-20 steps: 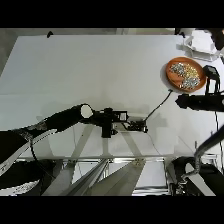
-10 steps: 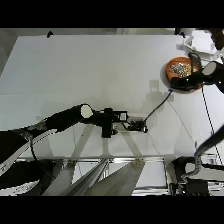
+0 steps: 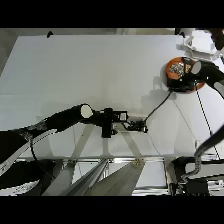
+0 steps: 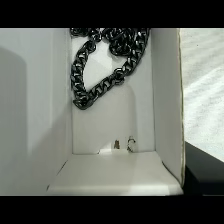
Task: Fold the box and place the chain.
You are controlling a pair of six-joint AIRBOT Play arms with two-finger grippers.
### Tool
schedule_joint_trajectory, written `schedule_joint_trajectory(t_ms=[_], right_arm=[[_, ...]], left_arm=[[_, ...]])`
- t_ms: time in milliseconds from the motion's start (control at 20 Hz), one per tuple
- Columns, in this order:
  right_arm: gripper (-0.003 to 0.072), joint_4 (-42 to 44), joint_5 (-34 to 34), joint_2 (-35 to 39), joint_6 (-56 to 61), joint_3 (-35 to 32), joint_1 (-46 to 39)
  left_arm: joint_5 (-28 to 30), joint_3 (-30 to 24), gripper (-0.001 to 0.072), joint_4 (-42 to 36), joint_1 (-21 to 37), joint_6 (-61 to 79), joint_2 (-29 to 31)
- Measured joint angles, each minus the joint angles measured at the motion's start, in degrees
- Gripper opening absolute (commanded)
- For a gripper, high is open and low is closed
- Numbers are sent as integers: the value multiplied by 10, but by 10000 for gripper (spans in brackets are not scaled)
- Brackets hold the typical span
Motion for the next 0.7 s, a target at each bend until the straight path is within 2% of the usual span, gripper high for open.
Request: schedule_joint_trajectory(t_ms=[150, 200, 250, 350, 400, 700], right_arm=[[293, -6, -2, -11, 7, 1, 1], [238, -6, -2, -15, 9, 2, 1], [139, -9, -1, -18, 10, 2, 1], [29, -12, 2, -20, 12, 2, 1], [10, -12, 1, -18, 12, 2, 1], [9, -4, 8, 36, -8, 1, 1]], left_arm=[[0, 0, 321, 0, 0, 0, 0], [0, 0, 321, 0, 0, 0, 0], [0, 0, 321, 0, 0, 0, 0], [0, 0, 321, 0, 0, 0, 0], [0, 0, 321, 0, 0, 0, 0], [0, 0, 321, 0, 0, 0, 0]])
